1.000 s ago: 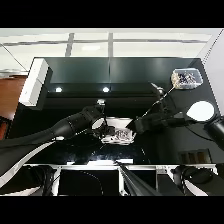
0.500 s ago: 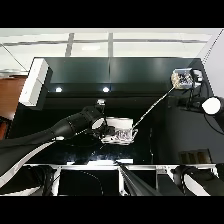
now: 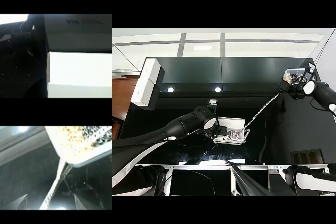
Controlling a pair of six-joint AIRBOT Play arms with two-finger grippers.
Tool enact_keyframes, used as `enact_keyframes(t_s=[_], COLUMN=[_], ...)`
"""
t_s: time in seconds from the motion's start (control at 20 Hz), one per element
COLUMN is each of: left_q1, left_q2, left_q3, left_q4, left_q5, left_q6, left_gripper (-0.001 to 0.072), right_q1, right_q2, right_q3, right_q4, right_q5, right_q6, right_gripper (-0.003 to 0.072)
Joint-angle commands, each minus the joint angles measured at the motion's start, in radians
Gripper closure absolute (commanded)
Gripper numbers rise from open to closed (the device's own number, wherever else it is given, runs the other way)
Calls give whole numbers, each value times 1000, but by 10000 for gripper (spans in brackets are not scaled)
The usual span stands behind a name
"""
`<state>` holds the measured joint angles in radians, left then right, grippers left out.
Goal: Fold the box and place the chain.
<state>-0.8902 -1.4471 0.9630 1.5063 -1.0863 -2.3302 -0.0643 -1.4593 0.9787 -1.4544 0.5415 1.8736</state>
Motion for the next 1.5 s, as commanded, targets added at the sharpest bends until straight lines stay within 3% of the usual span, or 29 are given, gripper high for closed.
enact_keyframes(t_s=[0.0,0.05,0.1,0.15,0.2,0.45,0.7,0.9,1.15,1.3,1.45], left_q1=[0,0,0,0,0,0,0,0,0,0,0], left_q2=[0,0,0,0,0,0,0,0,0,0,0], left_q3=[0,0,0,0,0,0,0,0,0,0,0], left_q4=[0,0,0,0,0,0,0,0,0,0,0], left_q5=[-1,-1,-1,-1,-1,0,0,0,-1,-1,-1], left_q6=[0,0,0,0,0,0,1,1,1,1,1], left_gripper=[678,678,678,678,678,678,678,678,678,678,678], right_q1=[-5,-4,-4,-4,-4,-5,-4,-4,58,188,336], right_q2=[-116,-126,-127,-126,-126,-25,277,508,604,604,602], right_q3=[84,91,91,95,103,118,117,117,114,72,5], right_q4=[18,18,18,26,29,28,42,162,367,484,603], right_q5=[-11,-11,-8,11,51,243,423,659,877,884,786], right_q6=[74,85,85,85,83,-127,-278,-406,-475,-491,-491], right_gripper=[-14,70,278,543,657,660,660,660,659,659,659])
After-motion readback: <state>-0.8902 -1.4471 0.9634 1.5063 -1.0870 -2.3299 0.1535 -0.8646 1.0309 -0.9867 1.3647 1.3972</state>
